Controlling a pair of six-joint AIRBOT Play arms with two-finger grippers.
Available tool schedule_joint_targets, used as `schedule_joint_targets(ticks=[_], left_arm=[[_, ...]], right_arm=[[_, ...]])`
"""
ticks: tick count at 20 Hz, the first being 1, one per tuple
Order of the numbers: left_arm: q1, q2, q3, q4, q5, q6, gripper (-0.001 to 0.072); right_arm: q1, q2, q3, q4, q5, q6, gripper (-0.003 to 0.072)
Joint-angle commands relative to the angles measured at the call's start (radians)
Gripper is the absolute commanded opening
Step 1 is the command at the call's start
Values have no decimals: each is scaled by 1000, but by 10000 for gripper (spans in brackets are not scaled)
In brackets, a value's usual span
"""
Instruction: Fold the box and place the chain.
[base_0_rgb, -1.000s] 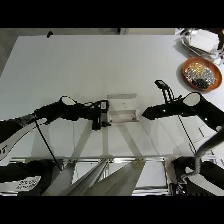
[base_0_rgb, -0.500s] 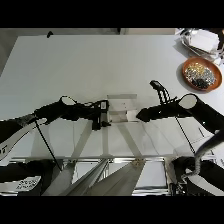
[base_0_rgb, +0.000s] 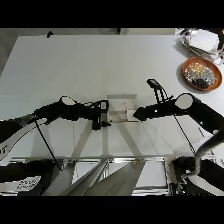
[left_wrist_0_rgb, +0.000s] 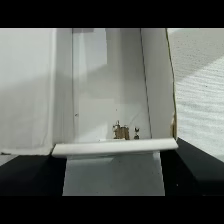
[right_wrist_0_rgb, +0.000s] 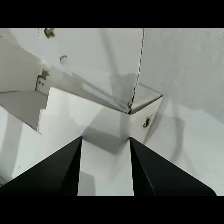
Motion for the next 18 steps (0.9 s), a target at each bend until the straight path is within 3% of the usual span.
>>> schedule_joint_targets(ticks=[1,6,15,18], left_arm=[[0,0,0,0,0,0,208],[0,0,0,0,0,0,208],[0,1,0,0,0,0,208],[0,0,0,0,0,0,208]], right_arm=[[58,-5,62,-183,-11,198,340],[137,-66,119,-321,31,356,341],[216,-182,194,-341,38,440,369],[243,-222,225,-430,73,545,369]])
